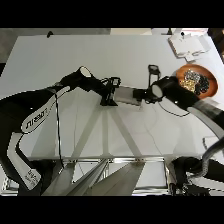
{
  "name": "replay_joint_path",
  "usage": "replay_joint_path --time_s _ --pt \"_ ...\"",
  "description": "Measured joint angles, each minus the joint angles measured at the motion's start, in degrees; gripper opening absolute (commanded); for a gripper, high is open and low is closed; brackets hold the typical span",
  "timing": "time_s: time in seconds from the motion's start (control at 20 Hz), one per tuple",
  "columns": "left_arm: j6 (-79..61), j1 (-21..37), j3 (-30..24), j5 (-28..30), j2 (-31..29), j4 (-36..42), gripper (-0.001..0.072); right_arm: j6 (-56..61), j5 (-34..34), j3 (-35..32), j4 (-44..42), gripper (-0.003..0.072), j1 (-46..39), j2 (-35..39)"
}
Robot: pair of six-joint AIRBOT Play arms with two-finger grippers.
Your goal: Fold the box and place the chain.
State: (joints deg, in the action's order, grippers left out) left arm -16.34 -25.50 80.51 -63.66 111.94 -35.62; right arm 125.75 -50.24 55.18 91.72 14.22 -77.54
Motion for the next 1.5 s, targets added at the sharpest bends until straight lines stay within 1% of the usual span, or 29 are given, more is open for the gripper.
replay_joint_path --time_s 0.15,0.25,0.4,0.6,0.75,0.9,0.95,1.25,1.5 --pt "0.02 0.0 0.0 0.0 0.0 0.02 0.0151 -5.79 -5.29 -0.02 -4.52 0.0412 -6.8 4.92" --pt "0.02 0.0 0.0 0.0 0.0 0.04 0.0151 -11.06 -7.61 0.0 -6.8 0.0412 -12.28 7.98" --pt "0.02 0.0 0.0 0.0 0.0 0.02 0.0151 -16.06 -9.6 0.0 -8.13 0.0412 -20.09 10.47" --pt "0.04 0.0 0.0 0.0 0.0 0.04 0.0151 -22.05 -9.29 0.0 -7.76 0.0412 -27.12 11.54" --pt "0.04 0.0 0.0 0.0 0.0 0.02 0.0151 -24.87 -7.85 0.0 -6.88 0.0412 -29.73 11.67" --pt "0.04 0.0 0.0 0.0 0.0 0.02 0.0151 -29.2 -7.5 0.0 -6.88 0.0437 -27.98 11.58" --pt "0.04 0.0 0.0 0.0 0.0 0.02 0.0151 -30.12 -7.52 0.0 -7.32 0.0486 -26.4 11.34" --pt "0.04 0.0 0.0 0.0 0.0 0.02 0.0151 -32.28 -5.88 0.0 -12.5 0.0483 -14.14 7.13" --pt "0.31 0.02 0.0 -0.07 -0.04 -0.02 0.0151 -30.38 -3.8 0.0 -13.22 0.0483 -5.84 2.01"
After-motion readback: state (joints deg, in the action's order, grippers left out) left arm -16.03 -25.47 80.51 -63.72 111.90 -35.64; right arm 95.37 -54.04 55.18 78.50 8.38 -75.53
